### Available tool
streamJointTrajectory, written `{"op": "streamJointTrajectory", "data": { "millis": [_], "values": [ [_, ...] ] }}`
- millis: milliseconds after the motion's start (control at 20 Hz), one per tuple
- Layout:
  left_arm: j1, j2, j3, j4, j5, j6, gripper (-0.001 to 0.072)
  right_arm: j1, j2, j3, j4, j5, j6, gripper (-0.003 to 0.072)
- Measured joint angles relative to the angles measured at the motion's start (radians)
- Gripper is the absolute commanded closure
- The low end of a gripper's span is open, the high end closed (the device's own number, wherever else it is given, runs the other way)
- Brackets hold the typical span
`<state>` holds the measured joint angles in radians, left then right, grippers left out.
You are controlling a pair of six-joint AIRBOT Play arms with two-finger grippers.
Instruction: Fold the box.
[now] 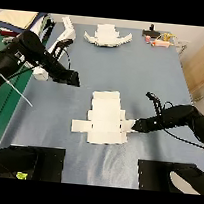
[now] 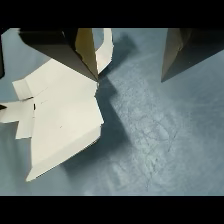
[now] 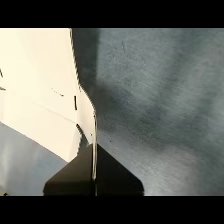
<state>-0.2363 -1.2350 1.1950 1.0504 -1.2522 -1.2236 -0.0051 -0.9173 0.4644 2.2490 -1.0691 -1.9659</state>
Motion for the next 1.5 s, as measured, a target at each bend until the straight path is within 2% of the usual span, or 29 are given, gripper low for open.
{"op": "streamJointTrajectory", "data": {
  "millis": [200,400,650,850,1050,1100,1150,1200,1400,1450,1500],
  "values": [
    [0.014,-0.015,-0.108,-0.107,-0.001,0.114,0.0116,0.000,0.034,-0.016,-0.012,0.019,-0.031,0.0683],
    [0.016,-0.107,-0.167,-0.269,0.033,0.263,0.0115,0.000,0.041,-0.021,-0.014,0.029,-0.044,0.0683],
    [0.009,-0.255,-0.183,-0.489,0.015,0.446,0.0116,0.000,0.043,-0.021,-0.016,0.032,-0.050,0.0683],
    [-0.031,-0.343,-0.177,-0.555,-0.003,0.530,0.0115,0.000,0.043,-0.021,-0.016,0.037,-0.051,0.0683],
    [-0.071,-0.387,-0.137,-0.579,-0.027,0.574,0.0128,0.000,0.043,-0.021,-0.016,0.039,-0.051,0.0683],
    [-0.075,-0.393,-0.124,-0.581,-0.039,0.580,0.0262,0.000,0.043,-0.021,-0.016,0.039,-0.051,0.0682],
    [-0.077,-0.396,-0.112,-0.581,-0.051,0.586,0.0487,0.000,0.043,-0.021,-0.016,0.039,-0.051,0.0683],
    [-0.080,-0.399,-0.102,-0.581,-0.063,0.595,0.0542,0.000,0.043,-0.021,-0.016,0.039,-0.051,0.0682],
    [-0.092,-0.410,-0.085,-0.579,-0.152,0.634,0.0545,0.000,0.043,-0.021,-0.016,0.039,-0.052,0.0683],
    [-0.093,-0.411,-0.084,-0.579,-0.171,0.641,0.0680,0.000,0.043,-0.021,-0.016,0.039,-0.052,0.0682],
    [-0.095,-0.413,-0.082,-0.579,-0.186,0.649,0.0695,0.000,0.043,-0.022,-0.016,0.039,-0.053,0.0683]
  ]
}}
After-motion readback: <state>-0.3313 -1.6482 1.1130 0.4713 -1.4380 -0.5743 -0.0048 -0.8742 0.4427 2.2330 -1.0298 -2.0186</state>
